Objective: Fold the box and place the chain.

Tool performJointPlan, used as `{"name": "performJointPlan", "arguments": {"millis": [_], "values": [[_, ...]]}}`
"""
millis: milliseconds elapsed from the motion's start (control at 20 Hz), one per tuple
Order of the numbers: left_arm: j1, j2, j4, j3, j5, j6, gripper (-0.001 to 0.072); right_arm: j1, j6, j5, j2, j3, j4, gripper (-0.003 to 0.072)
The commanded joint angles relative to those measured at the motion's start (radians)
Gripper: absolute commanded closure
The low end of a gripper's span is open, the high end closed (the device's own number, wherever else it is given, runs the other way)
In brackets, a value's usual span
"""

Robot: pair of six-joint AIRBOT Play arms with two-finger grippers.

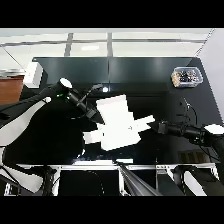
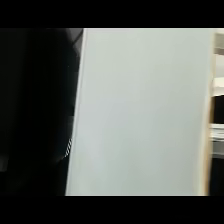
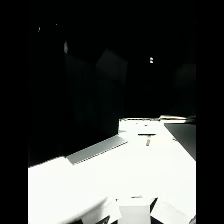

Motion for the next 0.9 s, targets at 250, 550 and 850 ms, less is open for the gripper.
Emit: {"name": "performJointPlan", "arguments": {"millis": [250,550,850], "values": [[-0.016,-0.003,-0.005,0.003,0.048,-0.017,0.0438,0.001,-0.001,0.003,0.001,-0.001,-0.01,0.0675],[-0.037,-0.003,0.001,0.003,0.059,-0.062,0.0438,0.001,-0.001,-0.007,0.001,0.0,-0.007,0.0675],[-0.055,-0.003,0.023,0.003,0.14,-0.078,0.0438,0.001,-0.001,-0.007,0.001,0.0,-0.006,0.0675]]}}
